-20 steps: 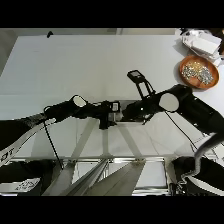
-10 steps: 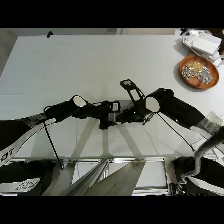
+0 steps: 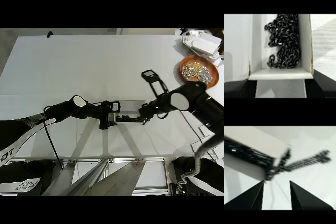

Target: Fold the box and place the chain.

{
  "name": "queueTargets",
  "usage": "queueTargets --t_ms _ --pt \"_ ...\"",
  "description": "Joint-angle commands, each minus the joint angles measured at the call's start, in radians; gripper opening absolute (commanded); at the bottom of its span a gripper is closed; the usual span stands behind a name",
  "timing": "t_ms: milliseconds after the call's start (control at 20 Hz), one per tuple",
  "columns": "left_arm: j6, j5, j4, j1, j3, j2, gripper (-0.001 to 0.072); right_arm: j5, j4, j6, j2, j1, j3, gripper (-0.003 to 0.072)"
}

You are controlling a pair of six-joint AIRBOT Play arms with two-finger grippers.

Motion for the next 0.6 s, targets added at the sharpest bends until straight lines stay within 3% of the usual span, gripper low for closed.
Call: queueTargets --t_ms 0,200,300,550 --pt "0.0 -0.002 0.0 0.0 0.0 0.0 0.0136 0.062 -0.074 0.009 0.026 -0.123 -0.001 0.0359" --pt "0.0 -0.002 0.0 0.0 0.0 0.0 0.0136 -0.041 -0.072 0.003 0.014 -0.225 -0.042 0.0382" --pt "0.0 -0.002 0.0 0.0 0.0 0.0 0.0136 -0.061 -0.072 0.003 -0.022 -0.243 -0.085 0.0532" --pt "0.0 -0.002 0.0 0.0 0.0 0.0 0.0136 -0.203 -0.035 0.003 -0.18 -0.244 -0.124 0.0532"
